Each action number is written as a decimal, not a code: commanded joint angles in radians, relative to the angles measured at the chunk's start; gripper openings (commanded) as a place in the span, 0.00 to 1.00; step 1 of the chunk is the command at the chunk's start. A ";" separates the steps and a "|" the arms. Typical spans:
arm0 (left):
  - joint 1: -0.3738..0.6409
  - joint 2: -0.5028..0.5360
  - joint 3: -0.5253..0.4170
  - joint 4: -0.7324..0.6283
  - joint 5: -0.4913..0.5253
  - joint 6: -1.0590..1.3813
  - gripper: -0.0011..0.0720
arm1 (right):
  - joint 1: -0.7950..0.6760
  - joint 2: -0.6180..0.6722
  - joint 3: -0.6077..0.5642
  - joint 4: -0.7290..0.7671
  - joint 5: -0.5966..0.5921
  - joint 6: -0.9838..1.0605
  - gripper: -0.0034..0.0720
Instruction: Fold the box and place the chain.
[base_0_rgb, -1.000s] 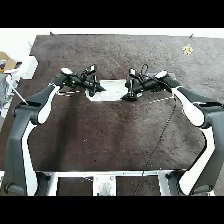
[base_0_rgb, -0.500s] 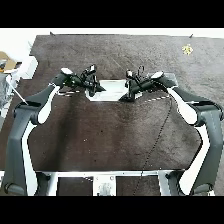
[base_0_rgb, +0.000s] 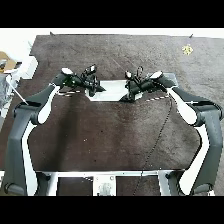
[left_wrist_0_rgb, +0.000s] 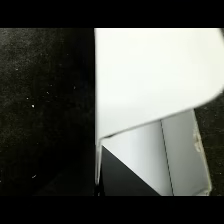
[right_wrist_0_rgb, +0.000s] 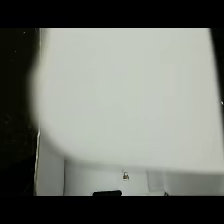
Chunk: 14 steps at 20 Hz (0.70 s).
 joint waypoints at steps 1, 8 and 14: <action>0.000 0.000 0.000 0.000 0.001 -0.001 0.03 | 0.000 -0.001 0.000 -0.007 -0.005 -0.013 0.80; 0.000 0.000 0.000 0.000 0.001 -0.001 0.03 | 0.000 -0.001 0.000 -0.045 -0.030 -0.017 0.78; 0.000 0.000 0.000 0.000 0.001 -0.001 0.03 | 0.000 -0.001 0.000 -0.048 -0.050 -0.017 0.72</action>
